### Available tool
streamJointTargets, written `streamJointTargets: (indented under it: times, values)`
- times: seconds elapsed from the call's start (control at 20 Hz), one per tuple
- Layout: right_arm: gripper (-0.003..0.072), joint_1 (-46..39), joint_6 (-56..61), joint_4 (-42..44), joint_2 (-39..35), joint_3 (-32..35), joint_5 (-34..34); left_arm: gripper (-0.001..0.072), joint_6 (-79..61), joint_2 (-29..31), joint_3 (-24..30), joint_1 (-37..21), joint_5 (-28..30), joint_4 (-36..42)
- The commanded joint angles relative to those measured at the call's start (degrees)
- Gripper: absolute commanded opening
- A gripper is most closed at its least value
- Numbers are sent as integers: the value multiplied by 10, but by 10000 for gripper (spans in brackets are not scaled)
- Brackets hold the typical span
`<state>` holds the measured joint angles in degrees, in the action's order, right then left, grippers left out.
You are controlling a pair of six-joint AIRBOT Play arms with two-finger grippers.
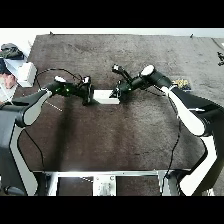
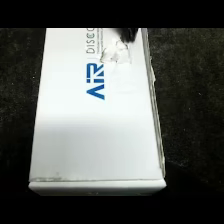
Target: Fold the box and place the chain.
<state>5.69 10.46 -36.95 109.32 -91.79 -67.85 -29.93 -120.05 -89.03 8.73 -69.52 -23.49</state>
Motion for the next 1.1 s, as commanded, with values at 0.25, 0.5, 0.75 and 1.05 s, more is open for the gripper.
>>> streamJointTargets:
  times: [0.25, 0.5, 0.75, 1.05]
  values:
    - [-15, -1, 40, 136, -183, 31, 12, 277, -1, 0, 0, 0, 0, 0]
    - [-15, -1, 48, 136, -413, 271, 235, 277, -1, 0, 0, 0, 0, 0]
    - [-14, -1, 49, 148, -643, 552, 527, 277, -1, 0, 0, 0, 0, 0]
    - [-14, -1, 49, 162, -814, 744, 654, 277, -1, 0, 0, 0, 0, 1]
